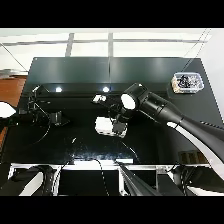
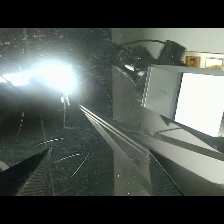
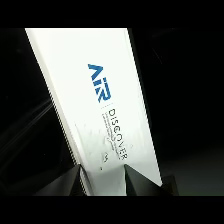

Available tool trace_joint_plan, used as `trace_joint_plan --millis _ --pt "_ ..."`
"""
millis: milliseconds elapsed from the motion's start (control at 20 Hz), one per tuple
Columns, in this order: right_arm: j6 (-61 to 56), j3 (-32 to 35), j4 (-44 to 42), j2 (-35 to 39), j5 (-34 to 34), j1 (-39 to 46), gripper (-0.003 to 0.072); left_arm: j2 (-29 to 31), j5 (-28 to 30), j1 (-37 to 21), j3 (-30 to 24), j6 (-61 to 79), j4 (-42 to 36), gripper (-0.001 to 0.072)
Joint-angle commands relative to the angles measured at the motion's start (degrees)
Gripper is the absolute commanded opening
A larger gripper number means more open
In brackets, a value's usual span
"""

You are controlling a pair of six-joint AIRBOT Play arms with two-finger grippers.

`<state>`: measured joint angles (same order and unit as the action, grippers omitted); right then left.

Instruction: Fold the box and place the chain.

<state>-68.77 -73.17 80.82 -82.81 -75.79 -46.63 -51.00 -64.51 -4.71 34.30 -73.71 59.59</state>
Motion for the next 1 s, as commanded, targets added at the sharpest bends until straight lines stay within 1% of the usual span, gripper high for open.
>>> trace_joint_plan --millis 0,100,150,200,250,700,750,950 --pt "-0.04 0.0 0.02 -0.04 -0.02 -0.02 0.0306 0.0 0.0 -0.04 -0.02 0.0 0.0 0.0709" --pt "-0.07 0.0 0.04 -0.04 -0.04 -0.02 0.0305 0.0 0.0 -0.04 -0.02 0.02 0.0 0.0709" --pt "-0.07 0.0 0.04 -0.04 -0.02 -0.04 0.028 0.0 0.0 -0.04 -0.02 0.02 0.0 0.0709" --pt "-0.07 0.0 0.04 -0.04 -0.04 -0.04 0.0178 0.0 0.0 -0.04 -0.02 0.02 0.0 0.0709" --pt "-0.04 0.0 -0.07 -0.04 -0.04 -0.02 0.0124 0.0 0.0 -0.04 -0.02 0.02 0.0 0.0709" --pt "-0.04 0.0 -0.24 -0.04 -0.66 -0.04 0.0137 0.0 0.0 -0.04 -0.02 0.02 0.0 0.0709" --pt "-0.04 0.0 -0.22 -0.04 -0.66 -0.04 0.0206 0.0 0.0 -0.04 -0.02 0.02 0.0 0.0709" --pt "-0.04 0.0 -0.2 -0.04 -0.42 -0.04 0.0209 0.0 0.02 -0.04 -0.02 0.02 0.0 0.0709"
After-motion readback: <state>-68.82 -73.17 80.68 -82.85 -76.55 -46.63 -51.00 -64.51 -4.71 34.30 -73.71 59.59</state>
